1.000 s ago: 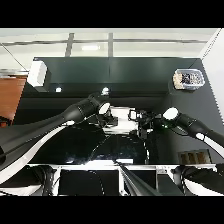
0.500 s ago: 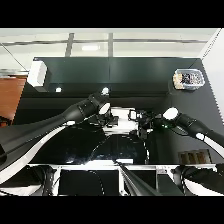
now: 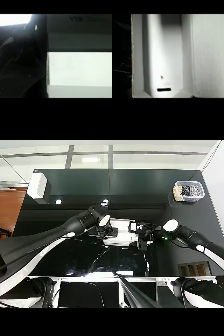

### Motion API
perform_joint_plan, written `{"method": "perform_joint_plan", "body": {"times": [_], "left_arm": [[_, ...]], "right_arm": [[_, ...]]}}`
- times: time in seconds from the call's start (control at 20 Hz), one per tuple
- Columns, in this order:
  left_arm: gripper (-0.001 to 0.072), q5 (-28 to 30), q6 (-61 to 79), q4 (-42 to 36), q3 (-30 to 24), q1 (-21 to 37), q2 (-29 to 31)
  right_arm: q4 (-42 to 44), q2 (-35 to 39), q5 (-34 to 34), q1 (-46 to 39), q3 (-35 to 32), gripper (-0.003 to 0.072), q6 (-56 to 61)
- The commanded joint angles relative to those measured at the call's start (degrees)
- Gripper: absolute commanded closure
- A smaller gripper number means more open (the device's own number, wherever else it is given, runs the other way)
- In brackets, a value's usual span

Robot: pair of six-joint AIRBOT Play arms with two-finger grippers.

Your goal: Fold the box and place the chain.

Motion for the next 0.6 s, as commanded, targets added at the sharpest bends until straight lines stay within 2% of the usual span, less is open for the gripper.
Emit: {"method": "perform_joint_plan", "body": {"times": [0.0,0.1,0.15,0.2,0.25,0.3,0.55], "left_arm": [[0.0685,0.5,0.0,-0.2,0.0,0.0,0.0],[0.0685,0.5,0.0,-0.4,0.0,0.0,0.0],[0.0685,0.4,0.0,-0.3,0.0,0.0,0.0],[0.0685,0.4,0.0,-0.4,0.0,0.0,0.0],[0.0685,0.2,0.0,-0.4,0.0,0.0,0.0],[0.0685,-0.1,0.0,-0.3,0.0,0.0,0.0],[0.0684,0.0,0.0,-0.4,0.1,0.0,0.0]], "right_arm": [[0.0,0.0,0.1,0.1,0.0,0.063,-0.1],[0.0,0.0,0.1,0.1,0.0,0.0629,-0.1],[0.1,0.0,0.1,0.0,0.0,0.0576,-0.1],[0.2,0.0,0.1,0.0,0.0,0.0349,0.8],[0.2,0.1,0.2,0.0,0.0,0.0077,1.4],[-1.1,0.7,0.5,0.0,0.0,0.0017,2.7],[-11.5,8.5,2.3,-0.8,0.0,0.0017,9.2]]}}
